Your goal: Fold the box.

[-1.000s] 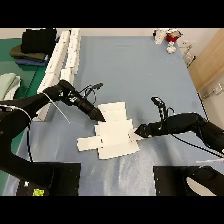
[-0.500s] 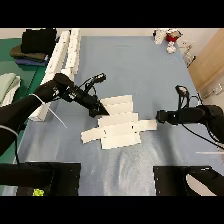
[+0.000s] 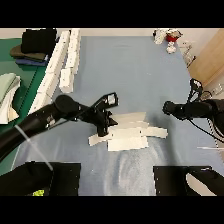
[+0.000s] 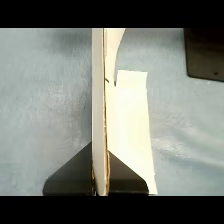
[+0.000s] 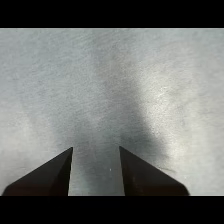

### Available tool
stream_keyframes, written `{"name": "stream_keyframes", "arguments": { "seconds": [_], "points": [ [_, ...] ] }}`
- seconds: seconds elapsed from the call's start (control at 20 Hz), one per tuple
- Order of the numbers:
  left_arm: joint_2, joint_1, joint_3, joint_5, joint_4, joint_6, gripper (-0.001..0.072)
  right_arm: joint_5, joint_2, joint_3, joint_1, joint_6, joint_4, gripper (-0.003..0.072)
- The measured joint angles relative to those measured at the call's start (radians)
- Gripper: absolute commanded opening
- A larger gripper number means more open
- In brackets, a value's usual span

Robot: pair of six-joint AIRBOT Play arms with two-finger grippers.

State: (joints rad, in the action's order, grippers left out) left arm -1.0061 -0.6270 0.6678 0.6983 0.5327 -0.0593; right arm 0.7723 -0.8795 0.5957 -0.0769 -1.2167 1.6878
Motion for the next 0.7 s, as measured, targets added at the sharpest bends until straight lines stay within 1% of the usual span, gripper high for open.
{"name": "stream_keyframes", "arguments": {
  "seconds": [0.15,0.25,0.3,0.4,0.5,0.6,0.7],
  "points": [
    [0.084,-0.14,-0.118,-0.259,0.0,0.042,0.001,0.0,0.0,0.002,0.002,0.017,-0.002,0.0464],
    [0.099,-0.213,-0.171,-0.384,-0.001,0.058,0.0011,0.0,0.0,0.002,0.002,0.032,-0.002,0.0464],
    [0.097,-0.238,-0.188,-0.423,-0.001,0.06,0.0011,0.0,0.0,0.002,0.002,0.039,-0.003,0.0464],
    [0.076,-0.27,-0.212,-0.484,-0.002,0.065,0.0011,-0.001,0.0,0.002,0.002,0.05,-0.004,0.0464],
    [0.045,-0.287,-0.225,-0.521,0.0,0.069,0.0011,-0.002,0.0,0.002,0.002,0.057,-0.005,0.0464],
    [0.021,-0.296,-0.23,-0.544,0.001,0.071,0.0011,-0.002,0.0,0.002,0.002,0.061,-0.005,0.0464],
    [0.007,-0.296,-0.221,-0.529,0.017,0.071,0.0011,-0.002,0.0,0.002,0.002,0.064,-0.005,0.0464]
  ]
}}
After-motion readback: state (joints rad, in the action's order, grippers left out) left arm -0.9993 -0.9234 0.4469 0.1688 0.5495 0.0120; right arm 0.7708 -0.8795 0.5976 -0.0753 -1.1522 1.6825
